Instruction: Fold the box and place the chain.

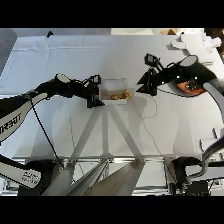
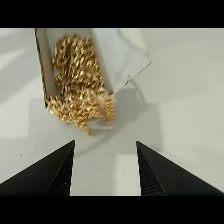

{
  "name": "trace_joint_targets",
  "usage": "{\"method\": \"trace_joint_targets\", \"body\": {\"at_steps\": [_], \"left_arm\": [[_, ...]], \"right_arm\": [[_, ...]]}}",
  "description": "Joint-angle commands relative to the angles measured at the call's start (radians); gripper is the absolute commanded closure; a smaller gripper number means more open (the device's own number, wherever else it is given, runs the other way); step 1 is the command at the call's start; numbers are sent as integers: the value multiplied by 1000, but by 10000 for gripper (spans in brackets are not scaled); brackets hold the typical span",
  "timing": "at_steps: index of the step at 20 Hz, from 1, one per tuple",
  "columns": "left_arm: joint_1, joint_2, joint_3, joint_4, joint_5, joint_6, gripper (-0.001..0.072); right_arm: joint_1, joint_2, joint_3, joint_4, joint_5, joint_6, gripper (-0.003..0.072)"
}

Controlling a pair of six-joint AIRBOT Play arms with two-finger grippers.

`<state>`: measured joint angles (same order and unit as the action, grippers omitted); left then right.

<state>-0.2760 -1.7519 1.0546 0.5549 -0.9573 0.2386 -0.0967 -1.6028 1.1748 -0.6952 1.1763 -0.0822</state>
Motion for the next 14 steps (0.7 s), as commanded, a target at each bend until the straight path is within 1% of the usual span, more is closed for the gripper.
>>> {"method": "trace_joint_targets", "body": {"at_steps": [1, 3, 8, 12, 13, 14], "left_arm": [[0, -1, 0, 0, 0, 0, 596], [0, -1, 0, 0, 0, 0, 596], [0, -1, 0, 0, 0, 0, 596], [0, -1, 0, 0, 0, 0, 596], [0, -1, 0, 0, 0, 0, 596], [0, -1, 0, 0, 0, 0, 596]], "right_arm": [[30, -90, 0, -3, 14, -130, 285], [49, -115, 0, 13, 9, -192, 286], [60, -124, 0, 124, 9, -288, 286], [60, -124, 0, 134, 9, -293, 288], [60, -124, 0, 134, 9, -293, 305], [60, -124, 0, 133, 10, -293, 405]]}}
